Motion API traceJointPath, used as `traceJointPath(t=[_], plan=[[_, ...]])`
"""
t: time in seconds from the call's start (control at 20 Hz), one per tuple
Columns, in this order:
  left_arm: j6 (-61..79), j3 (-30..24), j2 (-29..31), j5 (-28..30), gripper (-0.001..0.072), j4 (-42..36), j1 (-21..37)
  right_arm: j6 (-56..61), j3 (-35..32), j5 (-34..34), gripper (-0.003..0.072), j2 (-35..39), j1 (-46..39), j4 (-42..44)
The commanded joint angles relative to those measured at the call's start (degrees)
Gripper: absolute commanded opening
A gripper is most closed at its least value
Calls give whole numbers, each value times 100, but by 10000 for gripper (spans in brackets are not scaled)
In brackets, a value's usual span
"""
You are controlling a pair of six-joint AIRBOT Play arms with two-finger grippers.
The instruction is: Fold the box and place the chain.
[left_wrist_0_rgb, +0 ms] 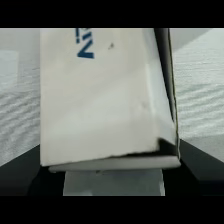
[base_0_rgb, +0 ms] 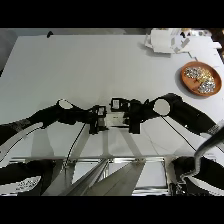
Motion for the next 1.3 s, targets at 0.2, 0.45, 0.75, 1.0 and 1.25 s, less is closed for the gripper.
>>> traceJointPath(t=[0.2, 0.45, 0.75, 1.0, 1.25], plan=[[-15, -2, 4, 46, 150, -11, 0, -4, -15, 234, 238, 33, 7, 221], [-13, 0, 4, 46, 150, -11, 0, -9, -15, 337, 157, 59, 4, 192], [-13, 0, 4, 46, 150, -11, 0, -9, -17, 221, 111, 57, 42, 72], [-15, 0, 4, 46, 150, -11, 0, -9, -20, 363, 122, 57, 142, 74], [-13, -2, 4, 48, 150, -11, 0, -7, -98, 474, 225, 57, 142, 68]])
